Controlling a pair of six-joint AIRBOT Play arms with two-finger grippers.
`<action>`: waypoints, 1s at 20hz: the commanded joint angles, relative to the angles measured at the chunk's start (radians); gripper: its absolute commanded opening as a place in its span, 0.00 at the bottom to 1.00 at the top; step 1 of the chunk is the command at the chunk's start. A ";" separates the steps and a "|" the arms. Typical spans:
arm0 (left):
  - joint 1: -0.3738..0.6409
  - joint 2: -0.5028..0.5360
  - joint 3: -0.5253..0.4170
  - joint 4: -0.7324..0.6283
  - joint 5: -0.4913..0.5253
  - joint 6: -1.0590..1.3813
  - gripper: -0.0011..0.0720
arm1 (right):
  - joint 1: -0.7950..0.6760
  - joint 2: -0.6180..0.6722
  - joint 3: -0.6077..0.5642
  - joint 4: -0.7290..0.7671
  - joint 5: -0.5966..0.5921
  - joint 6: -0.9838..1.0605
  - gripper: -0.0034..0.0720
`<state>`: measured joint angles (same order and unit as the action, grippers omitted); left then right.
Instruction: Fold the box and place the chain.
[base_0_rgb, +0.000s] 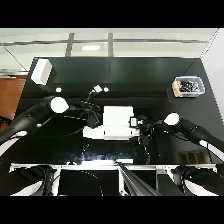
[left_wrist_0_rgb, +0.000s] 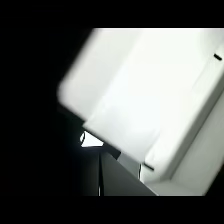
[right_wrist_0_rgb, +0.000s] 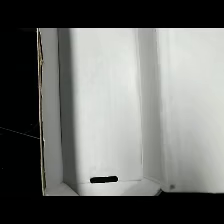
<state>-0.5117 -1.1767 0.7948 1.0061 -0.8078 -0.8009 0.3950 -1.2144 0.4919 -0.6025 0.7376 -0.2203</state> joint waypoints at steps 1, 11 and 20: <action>0.070 0.120 -0.031 0.043 -0.212 0.096 0.05 | 0.000 -0.001 0.000 0.000 -0.002 -0.001 0.61; -0.033 0.080 -0.219 0.021 0.076 0.600 0.87 | 0.000 -0.001 0.000 0.000 -0.001 -0.001 0.61; -0.112 0.026 -0.216 -0.156 0.129 0.615 0.45 | 0.000 -0.001 0.000 0.000 -0.001 -0.001 0.61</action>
